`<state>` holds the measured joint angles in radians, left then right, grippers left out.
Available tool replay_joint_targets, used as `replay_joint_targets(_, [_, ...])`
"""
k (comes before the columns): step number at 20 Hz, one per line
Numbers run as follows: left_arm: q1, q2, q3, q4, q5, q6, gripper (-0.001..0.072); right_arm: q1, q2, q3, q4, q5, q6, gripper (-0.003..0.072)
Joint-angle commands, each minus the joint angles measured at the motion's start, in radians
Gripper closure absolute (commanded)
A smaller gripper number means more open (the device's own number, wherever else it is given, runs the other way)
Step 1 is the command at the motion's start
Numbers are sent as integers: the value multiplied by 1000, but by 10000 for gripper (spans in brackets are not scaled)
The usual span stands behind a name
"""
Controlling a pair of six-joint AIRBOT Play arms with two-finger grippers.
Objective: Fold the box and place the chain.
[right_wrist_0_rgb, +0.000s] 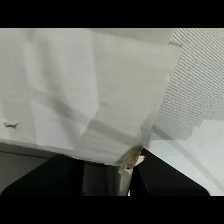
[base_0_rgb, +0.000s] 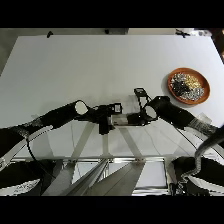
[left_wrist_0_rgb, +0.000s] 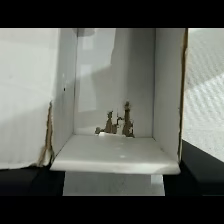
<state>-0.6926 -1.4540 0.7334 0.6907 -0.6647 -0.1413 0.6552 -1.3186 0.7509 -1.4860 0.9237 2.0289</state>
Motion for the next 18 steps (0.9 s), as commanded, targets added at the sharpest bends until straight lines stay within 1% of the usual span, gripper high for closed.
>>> replay_joint_targets(1, [-1, -1, 0, -1, 2, -1, 574, -1, 68, 4, -14, 40, -22, 338])
replay_joint_targets(2, [-1, -1, 0, -1, 2, -1, 574, -1, 85, 4, -22, 50, -22, 320])
replay_joint_targets(3, [-1, -1, 0, -1, 2, -1, 574, -1, 98, 4, -27, 61, -22, 255])
replay_joint_targets(4, [-1, -1, 0, -2, 2, -1, 574, -1, 109, 5, -34, 72, -22, 224])
replay_joint_targets(7, [-1, -1, 0, -1, 2, -1, 574, -1, 138, 5, -65, 119, -22, 224])
replay_joint_targets(11, [-1, -1, 0, -1, 1, -1, 574, -1, 192, 27, -70, 127, -42, 223])
replay_joint_targets(14, [-1, -1, 0, -2, 2, -1, 574, -24, 228, 127, -83, 160, -80, 221])
replay_joint_targets(16, [-1, -1, 0, -2, 2, -1, 574, -95, 230, 226, -89, 219, -145, 221])
replay_joint_targets(18, [-1, -1, 0, -1, 2, -1, 574, -192, 230, 289, -147, 248, -202, 221])
